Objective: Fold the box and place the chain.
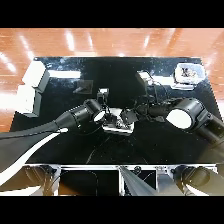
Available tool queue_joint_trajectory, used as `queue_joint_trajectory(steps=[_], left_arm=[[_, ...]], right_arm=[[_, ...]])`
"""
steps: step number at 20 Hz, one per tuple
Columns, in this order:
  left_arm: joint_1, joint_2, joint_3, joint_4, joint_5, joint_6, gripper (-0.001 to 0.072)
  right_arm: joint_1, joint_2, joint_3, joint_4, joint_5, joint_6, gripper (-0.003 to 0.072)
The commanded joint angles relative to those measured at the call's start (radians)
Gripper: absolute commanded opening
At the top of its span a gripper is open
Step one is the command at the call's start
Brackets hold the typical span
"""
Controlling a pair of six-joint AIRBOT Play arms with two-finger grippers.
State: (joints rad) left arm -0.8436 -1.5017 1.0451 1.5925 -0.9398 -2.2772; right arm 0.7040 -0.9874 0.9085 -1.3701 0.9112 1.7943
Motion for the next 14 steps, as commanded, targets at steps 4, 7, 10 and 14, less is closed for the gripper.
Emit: queue_joint_trajectory(steps=[4,7,10,14], left_arm=[[0.001,0.003,0.001,-0.001,0.0,0.0,0.0026],[0.001,0.003,0.007,-0.001,0.0,0.0,0.0026],[0.001,0.003,0.01,-0.001,0.0,0.0,0.0026],[0.001,0.003,0.01,0.0,-0.003,0.0,0.0026]], right_arm=[[-0.061,0.116,0.055,0.022,0.108,-0.018,0.0595],[-0.136,0.221,0.054,-0.034,0.266,-0.014,0.0595],[-0.142,0.228,-0.005,0.053,0.252,-0.007,0.0595],[-0.126,0.169,-0.139,0.185,0.029,-0.004,0.0594]])
